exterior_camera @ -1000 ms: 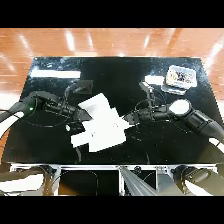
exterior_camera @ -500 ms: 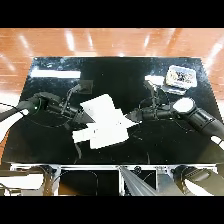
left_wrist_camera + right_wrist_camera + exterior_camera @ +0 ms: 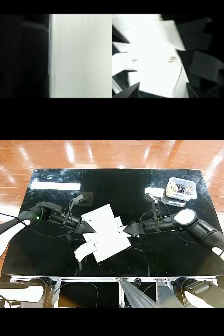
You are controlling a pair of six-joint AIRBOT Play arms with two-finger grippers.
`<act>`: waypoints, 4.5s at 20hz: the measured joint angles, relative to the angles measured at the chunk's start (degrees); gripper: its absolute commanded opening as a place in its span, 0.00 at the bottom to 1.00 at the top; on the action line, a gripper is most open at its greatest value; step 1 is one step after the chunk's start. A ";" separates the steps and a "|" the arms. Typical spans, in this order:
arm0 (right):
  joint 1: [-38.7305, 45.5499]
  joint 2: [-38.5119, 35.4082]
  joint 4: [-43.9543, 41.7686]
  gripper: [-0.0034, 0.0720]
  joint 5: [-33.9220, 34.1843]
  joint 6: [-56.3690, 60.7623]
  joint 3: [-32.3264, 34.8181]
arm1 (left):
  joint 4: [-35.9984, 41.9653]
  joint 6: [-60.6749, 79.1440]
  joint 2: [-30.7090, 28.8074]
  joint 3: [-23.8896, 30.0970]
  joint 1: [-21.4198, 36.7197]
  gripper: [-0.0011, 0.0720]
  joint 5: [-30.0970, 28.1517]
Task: Fold the box and place the chain.
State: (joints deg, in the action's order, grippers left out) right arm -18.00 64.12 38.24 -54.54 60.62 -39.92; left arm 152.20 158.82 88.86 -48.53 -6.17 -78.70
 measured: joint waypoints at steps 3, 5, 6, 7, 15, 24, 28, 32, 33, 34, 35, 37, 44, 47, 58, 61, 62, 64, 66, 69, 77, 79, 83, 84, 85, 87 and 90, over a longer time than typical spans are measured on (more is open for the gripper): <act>8.24 -0.13 5.86 0.99 -7.13 1.31 -3.13 | -0.90 0.33 0.02 -3.13 -1.73 0.04 -0.33; 16.00 -0.31 9.70 0.99 -12.61 2.05 -6.32 | -3.45 1.40 0.02 -6.08 -4.31 0.03 0.02; 20.11 -0.37 10.97 0.99 -14.99 2.23 -7.91 | -5.84 2.19 0.02 -7.67 -5.81 0.03 0.76; 23.58 -0.39 11.98 0.99 -17.09 2.25 -9.18 | -8.68 2.97 0.02 -9.40 -7.48 0.03 2.12; 36.15 -0.44 18.10 0.99 -23.26 0.59 -12.55 | -12.39 7.89 -2.01 -12.24 -15.89 0.03 9.88; 37.13 -0.44 21.94 0.99 -16.20 -2.82 -12.81 | -15.91 12.85 -4.74 -4.83 -22.36 0.04 23.30; 37.18 -0.42 20.52 0.99 -8.90 -3.21 -12.81 | -17.79 12.98 -4.83 -4.44 -23.76 0.04 25.35; 34.45 -0.04 12.17 0.99 -7.41 -21.92 -11.47 | -17.79 12.96 -4.83 -4.35 -24.20 0.04 25.66; 32.68 0.31 10.95 0.99 -7.63 -28.63 -10.71 | -17.79 12.98 -4.83 -4.35 -24.24 0.04 25.77; 30.34 0.55 10.32 0.99 -8.13 -34.80 -9.84 | -17.84 12.98 -4.83 -4.35 -24.26 0.04 25.77; 27.56 0.72 9.99 0.99 -8.44 -39.98 -8.90 | -17.90 12.98 -4.83 -4.35 -24.28 0.04 25.79; 21.79 0.87 11.89 0.99 -8.13 -48.19 -7.32 | -18.05 13.00 -4.83 -4.35 -24.30 0.04 25.81; 8.41 1.11 18.69 0.99 -5.01 -55.91 -4.39 | -18.23 13.05 -4.83 -4.33 -24.30 0.04 26.62; 4.81 0.94 20.35 0.98 -7.23 -49.83 -2.93 | -18.23 13.05 -4.81 -4.33 -24.26 0.04 26.64; -7.91 -3.89 24.94 0.98 1.07 -46.53 10.40 | -18.21 13.03 -4.81 -4.33 -24.26 0.04 26.75; -9.40 -4.15 21.11 0.98 4.57 -49.33 11.78 | -18.21 13.03 -4.81 -4.33 -24.26 0.04 26.73; -9.66 -4.17 19.50 0.98 5.55 -50.97 12.46 | -18.21 13.03 -4.81 -4.33 -24.26 0.04 26.73; -9.94 -4.22 17.03 0.98 7.61 -53.42 13.75 | -18.21 13.03 -4.81 -4.33 -24.26 0.04 26.73; -10.12 -4.22 14.95 0.98 10.01 -55.12 14.91 | -18.21 13.03 -4.81 -4.33 -24.26 0.04 26.73; -10.23 -4.22 11.56 0.99 13.00 -56.30 15.72 | -18.18 13.03 -4.81 -4.33 -24.26 0.04 26.77; -10.29 -5.46 0.00 0.99 15.06 -57.07 16.11 | -18.18 13.03 -4.85 -4.33 -24.26 0.04 26.60; -10.21 -6.93 -0.70 0.99 15.04 -57.05 16.11 | -18.18 13.03 -4.85 -4.33 -24.26 0.04 26.53; -9.03 -9.73 -1.03 0.99 16.76 -56.92 16.11 | -18.18 13.00 -4.85 -4.33 -24.26 0.04 26.32; -8.74 -10.05 -1.01 0.99 17.38 -56.94 16.11 | -18.16 13.00 -4.85 -4.33 -24.26 0.04 26.32; -8.63 -10.27 -1.01 0.99 17.88 -57.02 16.11 | -18.16 13.00 -4.85 -4.33 -24.26 0.04 26.27; -8.41 -10.56 -0.90 0.99 18.86 -57.46 16.11 | -18.16 13.00 -4.85 -4.33 -24.26 0.04 26.23; -8.26 -10.73 -0.83 0.99 20.74 -58.45 16.11 | -18.16 12.94 -4.85 -4.33 -24.26 0.04 26.23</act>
State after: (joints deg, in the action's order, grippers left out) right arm -26.26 53.39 37.41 -33.80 2.17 -23.81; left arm 134.04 171.76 84.01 -52.86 -30.44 -52.47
